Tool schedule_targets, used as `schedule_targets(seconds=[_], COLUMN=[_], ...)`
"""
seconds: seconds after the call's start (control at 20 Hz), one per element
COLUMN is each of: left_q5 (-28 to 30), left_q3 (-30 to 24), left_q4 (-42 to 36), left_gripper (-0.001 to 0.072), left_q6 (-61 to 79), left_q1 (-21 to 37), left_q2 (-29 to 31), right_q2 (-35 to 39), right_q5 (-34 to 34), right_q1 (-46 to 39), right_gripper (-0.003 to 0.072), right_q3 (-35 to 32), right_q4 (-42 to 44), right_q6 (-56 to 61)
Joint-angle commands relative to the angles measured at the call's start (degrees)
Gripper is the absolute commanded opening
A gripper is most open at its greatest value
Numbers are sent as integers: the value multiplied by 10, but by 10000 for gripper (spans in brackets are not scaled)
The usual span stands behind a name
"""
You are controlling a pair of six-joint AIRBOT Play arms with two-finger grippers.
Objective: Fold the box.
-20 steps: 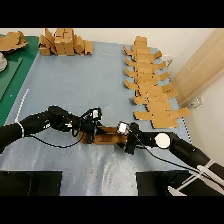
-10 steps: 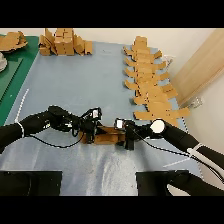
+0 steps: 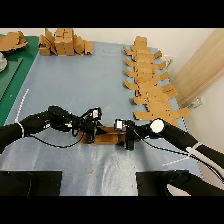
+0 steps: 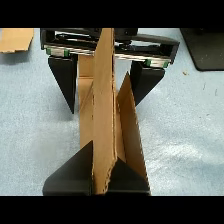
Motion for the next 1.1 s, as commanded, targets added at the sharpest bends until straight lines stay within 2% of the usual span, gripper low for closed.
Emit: schedule_targets(seconds=[0.0, 0.2, 0.6, 0.8, 1.05], left_q5=[0, 0, 0, 0, 0], left_q3=[0, 0, 0, 0, 0], left_q4=[0, 0, 0, 0, 0], left_gripper=[11, 11, 10, 10, 11], left_q6=[0, 0, 0, 0, 0], left_q1=[0, 0, 0, 0, 0], left_q2=[0, 0, 0, 0, 0], right_q2=[-9, -31, -32, -28, -21], right_q5=[-3, -3, -3, 28, 33], right_q1=[0, 0, 0, 0, 0], right_gripper=[704, 694, 694, 694, 694], right_q3=[0, 0, 1, 10, 10], right_q4=[0, 9, 20, 28, 28], right_q6=[-16, -35, -36, -36, -35])
